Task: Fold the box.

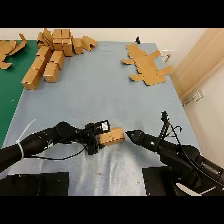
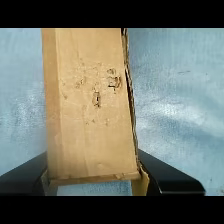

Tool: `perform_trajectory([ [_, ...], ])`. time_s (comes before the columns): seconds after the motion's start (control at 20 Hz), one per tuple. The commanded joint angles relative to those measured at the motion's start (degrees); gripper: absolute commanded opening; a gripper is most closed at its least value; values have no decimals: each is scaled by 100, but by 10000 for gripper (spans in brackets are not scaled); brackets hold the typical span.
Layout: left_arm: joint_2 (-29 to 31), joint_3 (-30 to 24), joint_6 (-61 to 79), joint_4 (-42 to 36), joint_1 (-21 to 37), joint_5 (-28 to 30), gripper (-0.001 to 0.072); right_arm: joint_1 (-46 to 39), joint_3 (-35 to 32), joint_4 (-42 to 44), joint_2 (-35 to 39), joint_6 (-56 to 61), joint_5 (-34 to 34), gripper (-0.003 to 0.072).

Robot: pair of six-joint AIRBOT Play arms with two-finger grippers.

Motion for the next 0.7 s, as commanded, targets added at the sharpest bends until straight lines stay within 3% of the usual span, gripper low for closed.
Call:
perform_trajectory([
  [0.0,339,4,-378,4,234,197,460,2,4,2,4,0,68,2],
  [0.15,699,4,-815,28,855,479,462,2,4,2,4,42,249,2],
  [0.25,839,7,-1231,101,1561,525,461,2,4,2,9,92,498,2],
  [0.5,883,17,-2205,1716,3674,562,461,2,4,2,7,98,610,2],
  [0.65,601,306,-2634,2111,4806,651,461,2,4,2,2,133,612,2],
])
